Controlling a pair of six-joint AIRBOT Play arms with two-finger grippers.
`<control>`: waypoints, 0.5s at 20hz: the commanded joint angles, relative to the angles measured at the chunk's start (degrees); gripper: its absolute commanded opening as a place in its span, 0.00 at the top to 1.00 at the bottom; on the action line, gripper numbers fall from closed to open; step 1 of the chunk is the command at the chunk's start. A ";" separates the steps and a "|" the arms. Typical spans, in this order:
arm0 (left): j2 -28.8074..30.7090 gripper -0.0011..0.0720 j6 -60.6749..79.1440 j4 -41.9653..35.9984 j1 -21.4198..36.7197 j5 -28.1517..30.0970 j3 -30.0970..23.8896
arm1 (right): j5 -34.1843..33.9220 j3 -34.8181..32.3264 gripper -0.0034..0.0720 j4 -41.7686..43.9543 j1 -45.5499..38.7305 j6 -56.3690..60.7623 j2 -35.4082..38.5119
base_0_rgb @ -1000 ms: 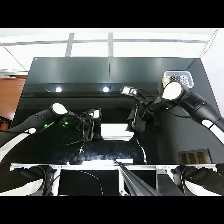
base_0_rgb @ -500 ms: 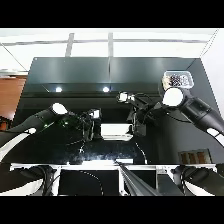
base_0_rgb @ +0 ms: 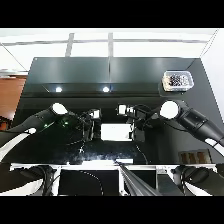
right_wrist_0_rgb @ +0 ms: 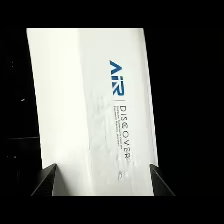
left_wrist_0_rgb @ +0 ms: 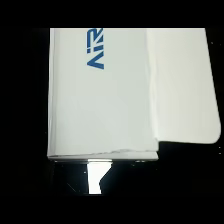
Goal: Fold the box and place the chain.
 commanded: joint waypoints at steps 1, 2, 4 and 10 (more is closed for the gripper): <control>0.02 0.41 0.00 0.02 -0.07 -0.02 0.00 | 0.00 -0.44 0.00 0.59 0.79 -2.97 0.46; 0.02 0.41 0.00 0.02 -0.07 -0.02 0.00 | 0.00 -0.42 0.00 0.59 0.79 -2.95 0.63; 0.02 0.41 0.02 0.02 -0.07 -0.02 0.00 | -0.63 -0.44 0.00 0.52 0.79 -2.64 0.70; 0.02 0.41 0.02 0.02 -0.07 -0.02 0.00 | -4.42 -0.44 0.00 -1.97 0.79 1.18 0.68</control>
